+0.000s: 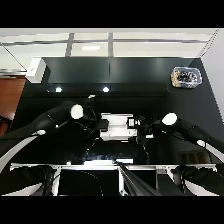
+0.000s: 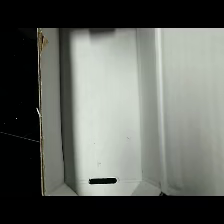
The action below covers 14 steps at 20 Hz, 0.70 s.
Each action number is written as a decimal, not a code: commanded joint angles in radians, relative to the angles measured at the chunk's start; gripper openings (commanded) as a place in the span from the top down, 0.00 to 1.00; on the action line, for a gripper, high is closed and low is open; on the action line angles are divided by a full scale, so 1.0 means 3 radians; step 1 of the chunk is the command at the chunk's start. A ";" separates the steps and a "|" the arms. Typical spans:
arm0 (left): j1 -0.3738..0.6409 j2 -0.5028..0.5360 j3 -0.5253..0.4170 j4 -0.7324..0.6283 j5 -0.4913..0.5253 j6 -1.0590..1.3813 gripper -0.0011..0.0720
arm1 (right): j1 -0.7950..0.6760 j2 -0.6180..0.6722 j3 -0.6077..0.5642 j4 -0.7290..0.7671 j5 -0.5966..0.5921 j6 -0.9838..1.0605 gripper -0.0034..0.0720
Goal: Fold the box and place the chain.
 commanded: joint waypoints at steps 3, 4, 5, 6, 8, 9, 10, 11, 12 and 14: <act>-0.0510 -0.0196 0.0388 0.0938 -0.0429 -0.1172 0.32 | 0.0003 -0.0003 0.0000 0.0000 0.0001 0.0000 0.40; -0.0526 -0.0258 0.0440 0.0930 -0.0506 -0.1172 0.39 | 0.0003 -0.0003 0.0000 0.0000 0.0001 0.0000 0.40; -0.0540 -0.0301 0.0472 0.0932 -0.0562 -0.1212 0.41 | 0.0003 -0.0003 0.0000 0.0000 0.0003 0.0000 0.40; -0.0542 -0.0323 0.0482 0.0932 -0.0570 -0.1258 0.44 | 0.0003 -0.0003 0.0000 -0.0001 0.0003 0.0000 0.40; -0.0542 -0.0326 0.0483 0.0951 -0.0567 -0.1376 0.47 | 0.0003 -0.0003 0.0000 -0.0001 0.0004 0.0000 0.40; -0.0542 -0.0326 0.0490 0.0956 -0.0568 -0.1383 0.51 | 0.0003 -0.0003 0.0000 -0.0001 0.0004 0.0000 0.40; -0.0542 -0.0326 0.0501 0.0956 -0.0568 -0.1383 0.51 | 0.0003 -0.0003 0.0000 -0.0003 0.0004 0.0000 0.40; -0.0542 -0.0326 0.0519 0.0956 -0.0567 -0.1383 0.51 | 0.0003 -0.0003 0.0000 -0.0001 0.0004 0.0000 0.40; -0.0542 -0.0326 0.0538 0.0956 -0.0551 -0.1385 0.51 | 0.0003 -0.0003 0.0000 -0.0001 0.0004 -0.0001 0.40; -0.0542 -0.0326 0.0562 0.0954 -0.0532 -0.1427 0.51 | 0.0003 -0.0003 0.0000 -0.0001 0.0004 0.0000 0.40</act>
